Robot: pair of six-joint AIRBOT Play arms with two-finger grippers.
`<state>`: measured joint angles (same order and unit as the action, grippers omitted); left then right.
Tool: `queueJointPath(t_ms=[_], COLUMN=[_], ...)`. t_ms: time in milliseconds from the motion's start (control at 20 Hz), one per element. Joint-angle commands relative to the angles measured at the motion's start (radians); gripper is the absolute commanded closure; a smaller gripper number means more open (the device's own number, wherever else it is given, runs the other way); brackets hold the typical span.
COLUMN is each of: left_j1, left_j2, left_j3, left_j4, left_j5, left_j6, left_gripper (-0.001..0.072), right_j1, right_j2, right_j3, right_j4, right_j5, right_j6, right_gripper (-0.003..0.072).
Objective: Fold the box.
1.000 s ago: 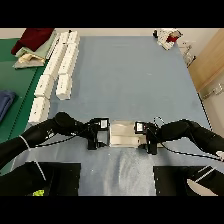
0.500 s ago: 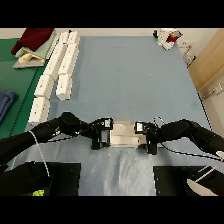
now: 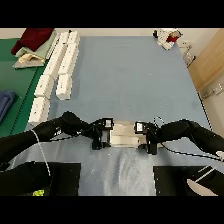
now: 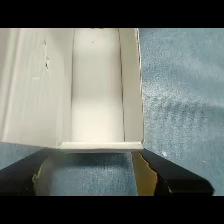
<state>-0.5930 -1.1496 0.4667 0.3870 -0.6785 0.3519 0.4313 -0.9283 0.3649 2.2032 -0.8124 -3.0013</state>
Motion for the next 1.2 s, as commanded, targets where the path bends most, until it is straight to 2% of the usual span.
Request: queueJointPath(t_ms=[0, 500, 550, 600, 650, 1150], left_j1=[-0.032, -0.039, -0.039, -0.039, -0.041, -0.049], left_j2=[-0.005, -0.017, -0.017, -0.017, -0.017, -0.016], left_j3=[0.000, 0.000, 0.000, -0.001, -0.002, -0.002], left_j4=[0.001, 0.002, 0.002, 0.003, 0.005, 0.021], left_j5=[-0.006, 0.038, 0.043, 0.043, 0.038, 0.032], left_j6=[0.042, -0.023, -0.027, -0.027, -0.027, -0.027], left_gripper=[0.0023, 0.0024, 0.0051, 0.0202, 0.0240, 0.0241], right_j1=[0.000, 0.000, 0.000, 0.000, 0.000, 0.000], right_j2=[0.001, 0.001, 0.000, 0.001, 0.001, 0.001], right_j3=[0.000, 0.000, 0.000, 0.000, 0.000, 0.000], right_j4=[0.000, 0.000, 0.000, 0.000, 0.000, 0.000], right_j5=[0.000, 0.000, 0.000, 0.000, 0.000, 0.000], right_j6=[0.000, 0.000, 0.000, 0.000, 0.000, 0.000], right_gripper=[0.0220, 0.0220, 0.0220, 0.0220, 0.0220, 0.0220])
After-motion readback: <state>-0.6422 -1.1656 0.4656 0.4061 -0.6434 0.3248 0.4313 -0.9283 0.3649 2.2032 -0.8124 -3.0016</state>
